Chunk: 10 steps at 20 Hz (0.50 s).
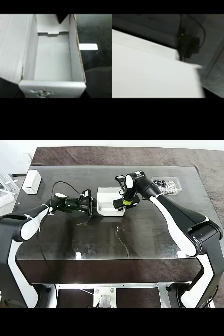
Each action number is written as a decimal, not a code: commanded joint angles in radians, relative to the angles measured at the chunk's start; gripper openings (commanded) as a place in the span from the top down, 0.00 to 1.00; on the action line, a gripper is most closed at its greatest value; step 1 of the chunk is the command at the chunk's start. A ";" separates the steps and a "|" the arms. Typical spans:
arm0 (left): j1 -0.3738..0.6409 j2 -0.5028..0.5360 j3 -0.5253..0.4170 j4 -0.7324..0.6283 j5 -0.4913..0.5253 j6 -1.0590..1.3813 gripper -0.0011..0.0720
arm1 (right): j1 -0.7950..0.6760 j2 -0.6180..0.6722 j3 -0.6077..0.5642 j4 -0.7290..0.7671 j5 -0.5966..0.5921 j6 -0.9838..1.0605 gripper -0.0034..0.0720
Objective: Fold the box and place the chain.
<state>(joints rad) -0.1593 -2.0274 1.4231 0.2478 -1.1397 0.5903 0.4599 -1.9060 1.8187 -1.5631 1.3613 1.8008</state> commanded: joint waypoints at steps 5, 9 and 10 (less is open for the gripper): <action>0.000 0.000 0.000 0.004 -0.004 0.002 0.67 | -0.007 0.011 0.007 -0.001 -0.027 0.041 0.40; 0.000 0.000 0.000 0.005 -0.004 0.002 0.67 | -0.007 0.011 0.007 -0.002 -0.004 0.105 0.42; 0.000 0.000 0.000 0.004 -0.004 0.002 0.67 | -0.006 0.011 0.007 -0.001 -0.003 0.132 0.42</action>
<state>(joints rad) -0.1593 -2.0274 1.4231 0.2516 -1.1439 0.5911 0.4530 -1.8954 1.8252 -1.5646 1.3476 1.8721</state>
